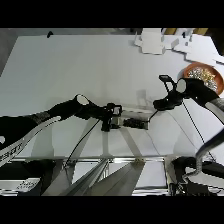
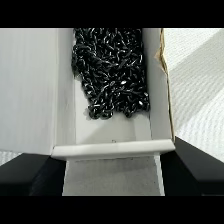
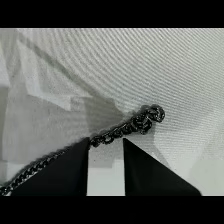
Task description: Fold the box and place the chain.
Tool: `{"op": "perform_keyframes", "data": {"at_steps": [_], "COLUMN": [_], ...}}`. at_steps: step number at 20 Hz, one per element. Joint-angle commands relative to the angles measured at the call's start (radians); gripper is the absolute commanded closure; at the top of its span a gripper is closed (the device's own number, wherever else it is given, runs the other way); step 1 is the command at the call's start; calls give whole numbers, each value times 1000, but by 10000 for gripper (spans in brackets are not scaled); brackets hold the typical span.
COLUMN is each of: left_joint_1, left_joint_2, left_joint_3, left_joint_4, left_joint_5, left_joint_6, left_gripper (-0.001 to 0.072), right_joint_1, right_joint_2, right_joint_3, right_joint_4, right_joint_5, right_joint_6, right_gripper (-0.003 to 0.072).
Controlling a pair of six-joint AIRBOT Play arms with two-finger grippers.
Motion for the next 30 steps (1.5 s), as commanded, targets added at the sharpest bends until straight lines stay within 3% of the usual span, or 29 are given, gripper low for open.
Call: {"op": "perform_keyframes", "data": {"at_steps": [1, 2, 3, 7, 12, 17, 23, 30], "left_joint_1": [0, 0, 0, 0, 0, 0, 0, 0], "left_joint_2": [0, 0, 0, 0, 0, 0, 0, 0], "left_joint_3": [0, 0, 0, 0, 0, 0, 0, 0], "left_joint_4": [0, 0, 0, 0, 0, 0, 0, 0], "left_joint_5": [0, 0, 0, 0, 0, 0, 0, 0], "left_joint_6": [0, 0, 0, 0, 0, 0, 0, 0], "left_gripper": [573, 573, 573, 573, 573, 573, 573, 573], "right_joint_1": [0, 0, 0, 0, 0, 0, 0, 90], "right_joint_2": [-2, -2, 1, 79, 269, 494, 677, 782], "right_joint_3": [-10, -10, -10, -10, -10, -11, -11, -11], "right_joint_4": [0, -1, -1, -5, 1, 106, 170, 366], "right_joint_5": [-11, -12, -11, 10, 76, 165, 270, 246], "right_joint_6": [0, -2, -5, -8, -8, -60, -95, -400], "right_gripper": [536, 652, 665, 665, 665, 665, 665, 664]}}
